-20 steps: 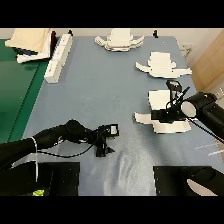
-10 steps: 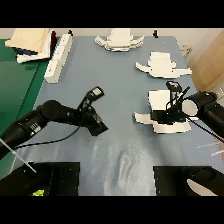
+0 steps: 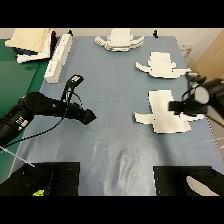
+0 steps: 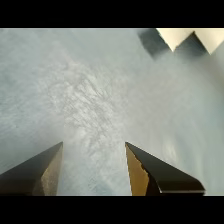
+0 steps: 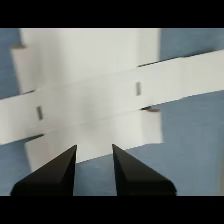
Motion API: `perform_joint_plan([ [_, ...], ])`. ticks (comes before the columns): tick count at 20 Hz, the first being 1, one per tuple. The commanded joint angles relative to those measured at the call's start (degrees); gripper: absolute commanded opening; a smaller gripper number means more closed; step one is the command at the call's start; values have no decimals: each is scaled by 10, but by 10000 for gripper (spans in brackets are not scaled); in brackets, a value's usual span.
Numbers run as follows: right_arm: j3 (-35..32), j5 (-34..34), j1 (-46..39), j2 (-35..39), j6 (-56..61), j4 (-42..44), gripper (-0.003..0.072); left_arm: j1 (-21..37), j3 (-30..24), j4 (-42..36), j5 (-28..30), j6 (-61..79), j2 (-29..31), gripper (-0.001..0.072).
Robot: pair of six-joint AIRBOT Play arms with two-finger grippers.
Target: Fold the box.
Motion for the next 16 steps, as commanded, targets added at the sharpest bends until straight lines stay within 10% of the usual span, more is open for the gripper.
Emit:
perform_joint_plan([
  [1, 77, 30, -223, -54, -106, -14, 351, 5, 1, 2, 26, -8, 1, 569],
  [9, 253, 81, -574, -327, -439, 449, 352, 5, 1, 2, 52, -8, 1, 570],
  [16, 354, 164, -581, -471, -469, 459, 396, 5, 1, 2, 53, -8, 1, 570],
])
